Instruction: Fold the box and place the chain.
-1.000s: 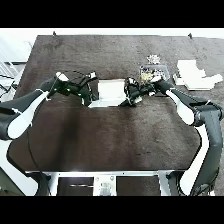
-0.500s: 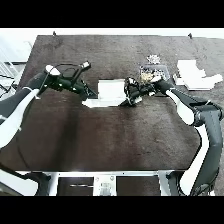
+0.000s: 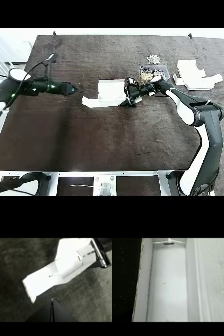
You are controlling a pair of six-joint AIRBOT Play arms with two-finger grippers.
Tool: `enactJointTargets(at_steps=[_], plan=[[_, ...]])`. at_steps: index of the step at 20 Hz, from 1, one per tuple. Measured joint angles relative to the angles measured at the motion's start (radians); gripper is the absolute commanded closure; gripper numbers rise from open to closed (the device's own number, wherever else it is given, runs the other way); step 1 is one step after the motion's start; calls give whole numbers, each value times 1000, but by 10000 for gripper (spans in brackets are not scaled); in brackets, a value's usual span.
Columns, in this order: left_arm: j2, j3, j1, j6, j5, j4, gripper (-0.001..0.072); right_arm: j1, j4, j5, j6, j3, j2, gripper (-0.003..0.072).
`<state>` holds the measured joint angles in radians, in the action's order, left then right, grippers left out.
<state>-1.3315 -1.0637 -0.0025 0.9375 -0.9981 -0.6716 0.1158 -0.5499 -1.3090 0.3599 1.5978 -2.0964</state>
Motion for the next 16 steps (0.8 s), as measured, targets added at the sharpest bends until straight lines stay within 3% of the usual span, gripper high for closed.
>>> enactJointTargets(at_steps=[8, 16], plan=[[21, 64, 25, 243, 3, -16, 695, 0, 0, 0, 0, 0, 0, 110], [-125, 63, 25, 319, 16, -45, 695, 0, 0, 0, 0, 0, 0, 110]])
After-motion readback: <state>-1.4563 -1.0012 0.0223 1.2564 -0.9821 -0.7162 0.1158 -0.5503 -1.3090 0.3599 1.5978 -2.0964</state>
